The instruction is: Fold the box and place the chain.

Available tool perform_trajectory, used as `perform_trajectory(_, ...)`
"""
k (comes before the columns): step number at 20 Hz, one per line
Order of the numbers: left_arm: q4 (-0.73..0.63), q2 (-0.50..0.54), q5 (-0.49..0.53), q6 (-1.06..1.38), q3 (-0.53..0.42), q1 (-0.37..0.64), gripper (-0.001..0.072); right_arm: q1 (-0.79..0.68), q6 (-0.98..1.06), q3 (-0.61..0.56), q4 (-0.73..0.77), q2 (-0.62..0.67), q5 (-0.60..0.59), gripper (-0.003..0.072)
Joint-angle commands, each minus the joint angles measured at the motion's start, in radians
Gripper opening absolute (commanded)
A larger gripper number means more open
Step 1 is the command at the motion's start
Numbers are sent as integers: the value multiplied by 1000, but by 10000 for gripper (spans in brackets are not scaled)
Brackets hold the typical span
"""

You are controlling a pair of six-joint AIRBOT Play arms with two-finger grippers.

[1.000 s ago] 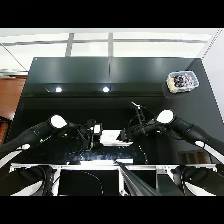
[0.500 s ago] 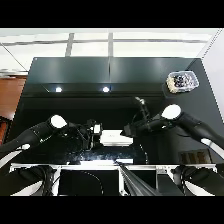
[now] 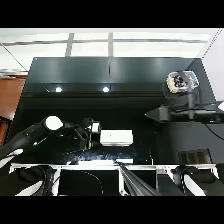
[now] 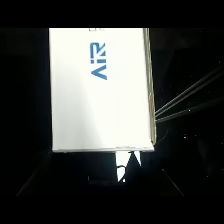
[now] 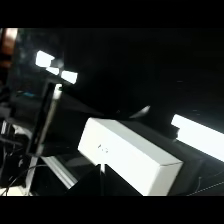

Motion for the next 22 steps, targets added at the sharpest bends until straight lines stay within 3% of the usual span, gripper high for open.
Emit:
perform_trajectory(1, 101, 135, -60, -227, 1, 1, 714, -136, -1, 3, -14, 53, 55, 43)
perform_trajectory(5, 98, 208, -91, -389, 23, -18, 713, -165, -3, 3, -81, 53, 30, 43)
perform_trajectory(13, 103, 10, 68, -555, 188, -165, 712, -165, -2, 3, -97, 53, -3, 43)
perform_trajectory(16, 120, -31, 124, -578, 200, -198, 713, -165, -3, 3, -97, 53, -4, 43)
perform_trajectory(22, 124, -66, 141, -607, 200, -243, 713, -165, -2, 3, -97, 53, -3, 43)
